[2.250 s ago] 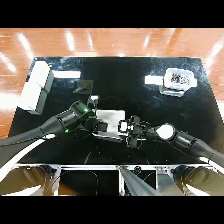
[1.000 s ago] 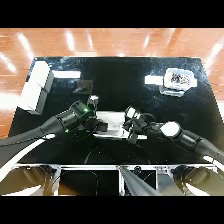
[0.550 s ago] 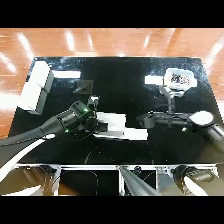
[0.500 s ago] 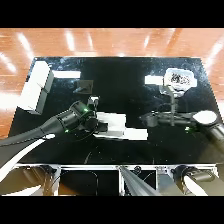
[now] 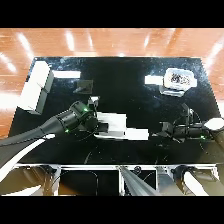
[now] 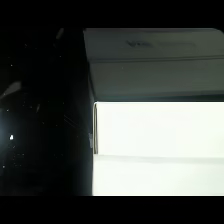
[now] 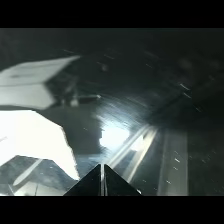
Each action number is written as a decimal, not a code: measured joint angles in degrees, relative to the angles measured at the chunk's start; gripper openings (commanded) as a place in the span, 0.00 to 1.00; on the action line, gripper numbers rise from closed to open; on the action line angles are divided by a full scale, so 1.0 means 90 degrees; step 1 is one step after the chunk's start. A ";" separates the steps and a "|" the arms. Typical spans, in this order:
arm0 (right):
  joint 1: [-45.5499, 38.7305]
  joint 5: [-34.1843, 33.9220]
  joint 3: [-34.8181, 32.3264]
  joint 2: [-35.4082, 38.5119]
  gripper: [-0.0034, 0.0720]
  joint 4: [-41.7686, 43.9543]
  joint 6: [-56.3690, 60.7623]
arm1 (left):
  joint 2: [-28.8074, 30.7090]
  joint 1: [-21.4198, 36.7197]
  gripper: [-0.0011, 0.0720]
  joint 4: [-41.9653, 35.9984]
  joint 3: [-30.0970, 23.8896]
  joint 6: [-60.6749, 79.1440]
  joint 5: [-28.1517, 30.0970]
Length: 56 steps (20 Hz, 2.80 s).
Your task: Fold the box and place the chain.
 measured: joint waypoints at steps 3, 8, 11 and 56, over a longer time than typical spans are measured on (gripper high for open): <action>-0.0046 -0.0061 -0.0131 -0.0138 0.09 -0.0112 0.0134 | 0.0000 0.0000 0.04 -0.0027 0.0000 0.0000 0.0000; 0.0352 -0.0291 -0.0189 -0.0692 0.09 0.0134 -0.0058 | 0.0000 0.0000 0.04 -0.0032 0.0000 0.0000 0.0000; 0.0699 -0.0658 -0.0153 -0.0954 0.09 0.0612 -0.0359 | 0.0000 0.0000 0.04 -0.0032 0.0000 0.0000 0.0000; 0.5761 -0.1596 0.2749 -0.1722 0.94 -0.2268 0.4500 | 0.0000 0.0000 0.04 -0.0034 0.0000 0.0002 0.0012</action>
